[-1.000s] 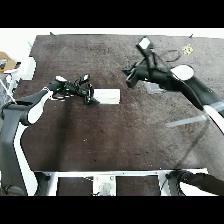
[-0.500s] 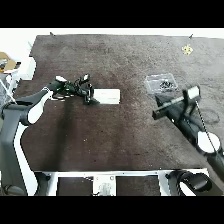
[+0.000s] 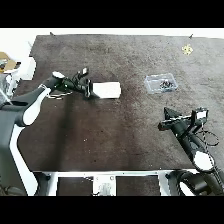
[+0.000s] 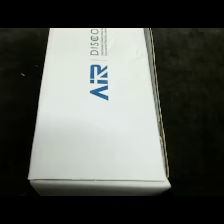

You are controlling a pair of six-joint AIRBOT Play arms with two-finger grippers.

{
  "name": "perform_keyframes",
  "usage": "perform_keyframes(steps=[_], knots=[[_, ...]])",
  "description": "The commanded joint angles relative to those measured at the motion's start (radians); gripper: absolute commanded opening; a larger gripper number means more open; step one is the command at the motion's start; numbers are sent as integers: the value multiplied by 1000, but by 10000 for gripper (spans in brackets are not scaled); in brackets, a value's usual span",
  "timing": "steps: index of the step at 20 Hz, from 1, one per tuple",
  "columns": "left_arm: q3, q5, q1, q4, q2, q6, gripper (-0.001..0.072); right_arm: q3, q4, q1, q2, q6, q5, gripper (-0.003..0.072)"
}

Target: Fold the box and place the chain.

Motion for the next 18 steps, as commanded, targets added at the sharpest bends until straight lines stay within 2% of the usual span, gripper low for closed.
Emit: perform_keyframes(steps=[1, 3, 4, 6, 9, 13, 16, 18], knots=[[1, 214, 33, 32, 157, -215, 6, -10, -2, 0, 8, 5, -11, 1], [1, 409, 90, 98, 288, -511, 5, -10, -2, 0, 8, 5, -11, 1], [-2, 489, 130, 187, 359, -681, 5, -10, -2, 0, 8, 5, -11, 1], [-55, 587, 215, 277, 496, -857, 5, -10, -2, 0, 8, 5, -10, 1], [-231, 579, 371, 289, 690, -890, 5, -10, -2, 0, 8, 5, -10, 1], [-610, 583, 648, 333, 915, -885, 5, -13, -2, 0, 8, 5, -10, 1], [-825, 611, 782, 342, 953, -849, 6, -14, -2, 0, 8, 5, -9, 1], [-893, 623, 826, 371, 917, -769, 6, -16, -2, 0, 8, 5, -9, 1]])
